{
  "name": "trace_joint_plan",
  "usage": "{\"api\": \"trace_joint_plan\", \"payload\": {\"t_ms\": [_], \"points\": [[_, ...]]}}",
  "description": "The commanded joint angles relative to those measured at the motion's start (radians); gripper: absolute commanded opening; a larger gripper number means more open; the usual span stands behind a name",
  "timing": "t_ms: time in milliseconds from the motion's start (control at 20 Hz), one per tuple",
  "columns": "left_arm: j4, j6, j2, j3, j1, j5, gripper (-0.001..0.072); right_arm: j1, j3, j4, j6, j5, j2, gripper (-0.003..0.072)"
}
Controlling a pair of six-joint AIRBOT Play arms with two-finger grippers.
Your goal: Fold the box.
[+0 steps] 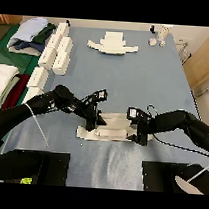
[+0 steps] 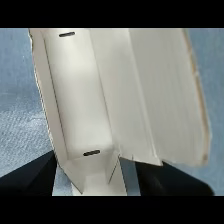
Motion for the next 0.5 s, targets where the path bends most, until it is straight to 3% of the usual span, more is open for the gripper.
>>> {"api": "trace_joint_plan", "payload": {"t_ms": [0, 450], "points": [[0.000, 0.000, 0.000, 0.000, 0.000, 0.000, 0.0013, -0.005, -0.002, 0.003, -0.024, -0.002, 0.019, 0.0720], [0.000, 0.000, 0.000, 0.000, 0.000, 0.000, 0.0013, 0.004, -0.002, 0.024, -0.105, -0.023, -0.055, 0.0711]]}}
